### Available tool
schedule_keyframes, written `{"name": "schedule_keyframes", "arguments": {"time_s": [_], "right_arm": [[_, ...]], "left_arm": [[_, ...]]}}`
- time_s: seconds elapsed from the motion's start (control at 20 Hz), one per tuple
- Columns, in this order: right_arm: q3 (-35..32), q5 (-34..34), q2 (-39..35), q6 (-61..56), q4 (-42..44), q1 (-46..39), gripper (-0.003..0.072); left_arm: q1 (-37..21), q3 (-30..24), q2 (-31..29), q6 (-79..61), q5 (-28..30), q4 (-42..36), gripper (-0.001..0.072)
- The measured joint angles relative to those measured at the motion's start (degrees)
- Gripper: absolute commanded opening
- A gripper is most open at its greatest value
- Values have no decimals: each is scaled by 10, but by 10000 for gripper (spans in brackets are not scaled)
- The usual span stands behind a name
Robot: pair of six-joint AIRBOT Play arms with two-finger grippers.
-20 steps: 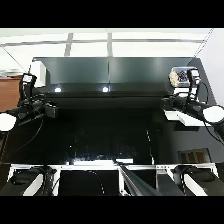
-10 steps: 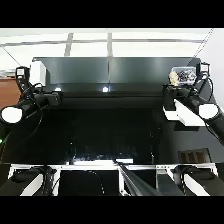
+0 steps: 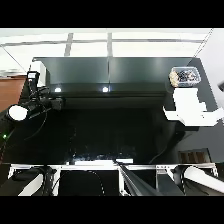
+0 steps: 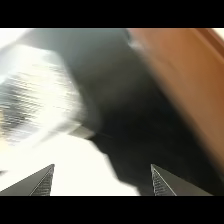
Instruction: Fold the box and place the chain.
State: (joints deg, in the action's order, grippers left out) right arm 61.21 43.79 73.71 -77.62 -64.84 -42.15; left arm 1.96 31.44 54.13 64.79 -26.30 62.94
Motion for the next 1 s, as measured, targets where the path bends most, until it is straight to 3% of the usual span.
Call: {"name": "schedule_keyframes", "arguments": {"time_s": [0.15, 0.45, 0.55, 0.65, 0.8, 1.0], "right_arm": [[68, 143, 66, 74, -59, -68, 720], [106, 238, 150, 229, -87, -93, 720], [108, 245, 167, 266, -85, -86, 586], [110, 242, 176, 294, -80, -74, 526], [111, 225, 183, 315, -78, -54, 7], [111, 243, 181, 323, -76, -35, 7]], "left_arm": [[0, 0, 1, 0, -9, 4, 707], [0, 0, 1, 0, -20, 7, 707], [0, 0, 1, 0, -26, 7, 707], [0, 0, 1, 0, -33, 7, 707], [0, 0, 1, 0, -48, 7, 707], [0, 0, 1, 1, -69, 7, 707]]}}
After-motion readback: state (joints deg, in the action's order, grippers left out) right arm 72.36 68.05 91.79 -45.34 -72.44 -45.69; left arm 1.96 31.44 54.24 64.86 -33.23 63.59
